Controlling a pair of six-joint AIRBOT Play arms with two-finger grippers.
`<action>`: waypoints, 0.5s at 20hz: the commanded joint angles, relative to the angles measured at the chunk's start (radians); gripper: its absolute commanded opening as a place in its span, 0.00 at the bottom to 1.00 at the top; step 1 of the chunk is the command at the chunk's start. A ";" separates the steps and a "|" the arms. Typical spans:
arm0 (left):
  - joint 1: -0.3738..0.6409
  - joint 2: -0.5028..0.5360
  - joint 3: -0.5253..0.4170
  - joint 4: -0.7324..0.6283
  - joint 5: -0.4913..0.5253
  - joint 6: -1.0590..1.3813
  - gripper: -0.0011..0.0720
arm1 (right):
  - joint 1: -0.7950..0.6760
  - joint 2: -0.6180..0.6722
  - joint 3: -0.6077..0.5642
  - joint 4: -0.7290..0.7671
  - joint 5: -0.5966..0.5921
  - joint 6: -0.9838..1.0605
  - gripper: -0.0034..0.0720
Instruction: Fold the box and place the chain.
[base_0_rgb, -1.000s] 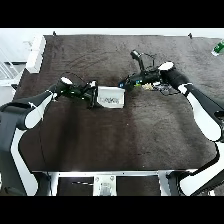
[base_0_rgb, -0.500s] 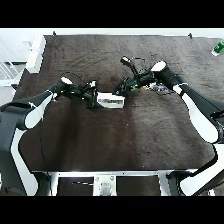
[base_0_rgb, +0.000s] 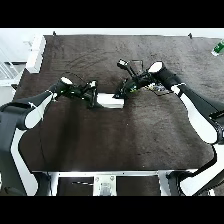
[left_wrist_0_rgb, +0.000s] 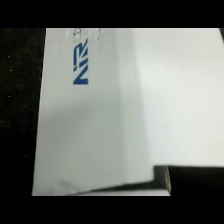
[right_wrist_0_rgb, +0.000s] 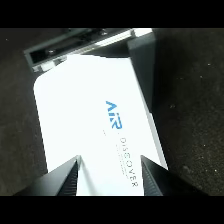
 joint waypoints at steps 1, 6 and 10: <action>0.000 0.000 0.000 0.000 0.000 0.000 0.57 | 0.006 -0.001 0.001 -0.027 -0.006 0.000 0.65; 0.000 0.000 0.000 0.000 0.000 0.000 0.57 | 0.032 -0.001 0.001 -0.027 -0.005 0.000 0.65; 0.000 0.000 0.000 0.000 0.000 0.000 0.57 | 0.037 -0.001 0.001 -0.044 -0.006 0.000 0.65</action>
